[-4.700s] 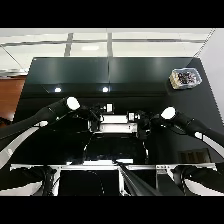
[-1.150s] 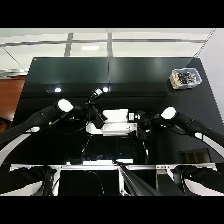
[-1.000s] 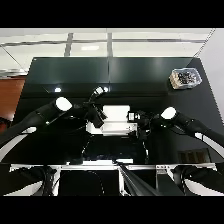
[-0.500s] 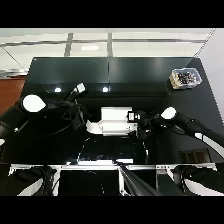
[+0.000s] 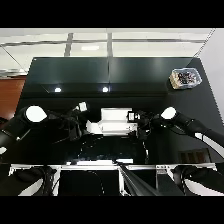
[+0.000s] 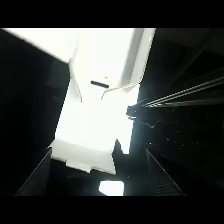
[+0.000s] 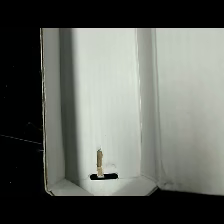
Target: Fold the box and place the chain.
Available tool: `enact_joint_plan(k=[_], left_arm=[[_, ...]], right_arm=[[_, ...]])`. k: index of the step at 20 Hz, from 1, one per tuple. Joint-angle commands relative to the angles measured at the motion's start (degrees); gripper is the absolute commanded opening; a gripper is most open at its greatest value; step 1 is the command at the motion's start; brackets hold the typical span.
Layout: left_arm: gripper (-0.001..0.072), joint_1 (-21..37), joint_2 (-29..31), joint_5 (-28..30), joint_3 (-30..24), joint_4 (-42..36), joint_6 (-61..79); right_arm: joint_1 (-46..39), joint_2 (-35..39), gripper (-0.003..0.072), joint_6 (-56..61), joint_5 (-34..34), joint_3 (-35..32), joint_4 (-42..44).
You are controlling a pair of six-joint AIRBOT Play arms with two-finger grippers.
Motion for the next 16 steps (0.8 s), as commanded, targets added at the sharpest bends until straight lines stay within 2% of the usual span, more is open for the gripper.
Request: enact_joint_plan(k=[1,3,7,11,12,13,14,16], left_arm=[[0.0713,-3.87,-1.20,8.09,-0.68,0.00,12.11],[0.0712,-4.92,-3.23,10.47,-0.15,-1.22,12.68],[0.0712,-5.57,-7.06,9.40,0.37,-7.82,17.27],[0.0684,-6.67,-9.70,8.92,0.37,-9.25,17.84],[0.0608,-6.67,-10.01,9.09,0.37,-9.29,17.84],[0.0493,-6.67,-10.01,9.20,0.37,-9.29,17.84],[0.0465,-6.67,-10.03,9.46,0.37,-9.73,17.84],[0.0465,-6.67,-10.47,9.88,0.37,-11.69,17.86]], right_arm=[[-0.02,0.04,0.0437,0.02,0.02,-0.02,0.00],[-0.02,0.04,0.0437,0.02,0.02,-0.02,0.00],[-0.04,0.04,0.0437,0.02,0.02,-0.02,0.00],[-0.04,0.04,0.0437,0.02,0.02,-0.02,0.00],[-0.04,0.04,0.0437,0.02,0.02,-0.02,0.00],[-0.04,0.04,0.0437,0.02,0.02,-0.02,0.00],[-0.04,0.04,0.0437,0.02,0.02,-0.02,0.00],[-0.04,0.04,0.0437,0.02,0.02,-0.02,0.00]])
